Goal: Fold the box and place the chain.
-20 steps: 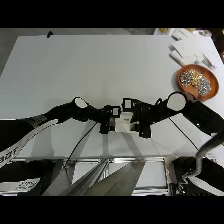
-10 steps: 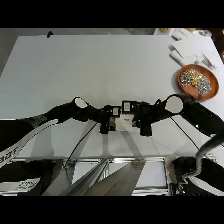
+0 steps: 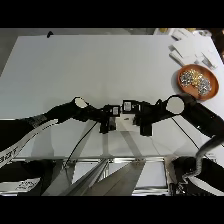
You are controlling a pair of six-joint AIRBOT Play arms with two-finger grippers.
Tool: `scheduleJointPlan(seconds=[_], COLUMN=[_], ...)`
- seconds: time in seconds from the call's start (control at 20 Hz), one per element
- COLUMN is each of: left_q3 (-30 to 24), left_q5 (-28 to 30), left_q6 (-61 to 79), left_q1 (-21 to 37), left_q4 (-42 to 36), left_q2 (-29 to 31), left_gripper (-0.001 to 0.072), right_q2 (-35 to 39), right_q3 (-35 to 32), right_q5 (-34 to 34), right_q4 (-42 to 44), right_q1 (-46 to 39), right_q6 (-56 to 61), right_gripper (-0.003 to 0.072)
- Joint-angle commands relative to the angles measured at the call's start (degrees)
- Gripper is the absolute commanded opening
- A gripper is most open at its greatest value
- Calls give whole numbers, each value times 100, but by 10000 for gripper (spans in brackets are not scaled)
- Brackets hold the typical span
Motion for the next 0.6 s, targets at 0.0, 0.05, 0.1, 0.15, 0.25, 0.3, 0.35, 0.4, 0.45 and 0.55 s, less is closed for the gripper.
scheduleJointPlan(seconds=[0.0, 0.05, 0.1, 0.15, 0.25, 0.3, 0.35, 0.4, 0.45, 0.55], left_q3=[-2, -2, -2, -2, -2, -2, -2, -2, -2, -2], left_q5=[-15, -15, -15, -15, -15, -15, -15, -15, -15, -15], left_q6=[9, 7, 7, 9, 7, 9, 9, 9, 7, 9], left_q1=[2, 2, 2, 2, 2, 2, 2, 2, 2, 2], left_q4=[9, 9, 9, 9, 9, 9, 9, 9, 9, 9], left_q2=[4, 4, 4, 4, 4, 4, 4, 4, 4, 4], left_gripper=[89, 89, 89, 89, 89, 89, 89, 89, 89, 89], right_q2=[76, 76, 76, 79, 79, 76, 76, 76, 76, 76], right_q3=[-2, -2, -2, -2, -2, -4, -9, -9, -9, -9], right_q5=[-28, -26, -13, 24, 225, 297, 302, 267, 190, 144], right_q4=[7, 17, 37, 72, 262, 435, 599, 654, 632, 629], right_q1=[0, 0, 0, 0, 0, 0, 2, 2, 2, 15], right_q6=[15, 15, 15, 15, 13, 11, 4, -13, -11, -9], right_gripper=[48, 48, 51, 64, 206, 205, 205, 205, 208, 276])
